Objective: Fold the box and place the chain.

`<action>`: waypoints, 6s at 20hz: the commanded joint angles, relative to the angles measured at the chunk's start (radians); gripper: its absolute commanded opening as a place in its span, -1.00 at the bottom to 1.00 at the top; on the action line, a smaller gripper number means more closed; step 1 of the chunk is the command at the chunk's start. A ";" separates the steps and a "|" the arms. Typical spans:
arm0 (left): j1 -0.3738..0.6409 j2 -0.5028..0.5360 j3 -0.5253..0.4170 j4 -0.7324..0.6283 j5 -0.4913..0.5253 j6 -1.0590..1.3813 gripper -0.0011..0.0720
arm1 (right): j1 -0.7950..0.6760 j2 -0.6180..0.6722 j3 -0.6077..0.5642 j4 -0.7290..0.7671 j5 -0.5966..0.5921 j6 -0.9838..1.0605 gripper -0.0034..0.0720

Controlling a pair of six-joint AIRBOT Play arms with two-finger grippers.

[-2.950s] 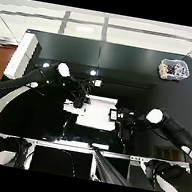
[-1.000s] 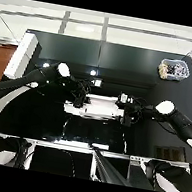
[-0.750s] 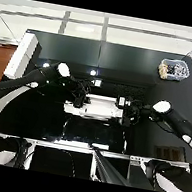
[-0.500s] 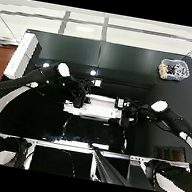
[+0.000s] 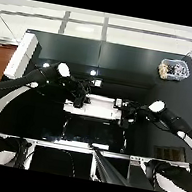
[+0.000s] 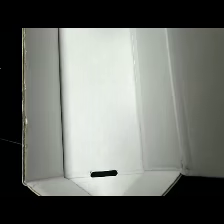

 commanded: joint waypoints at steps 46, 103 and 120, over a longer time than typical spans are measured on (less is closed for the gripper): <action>0.001 0.000 0.001 0.000 0.000 0.000 -0.91 | 0.057 -0.008 0.003 -0.036 -0.087 0.113 0.97; 0.013 0.151 -0.238 -0.182 0.291 -0.666 -0.91 | 0.059 -0.010 0.003 -0.062 -0.081 0.117 -0.38; 0.253 0.583 -0.529 -0.293 0.071 0.015 -0.13 | 0.059 -0.010 0.003 -0.062 -0.081 0.117 -0.38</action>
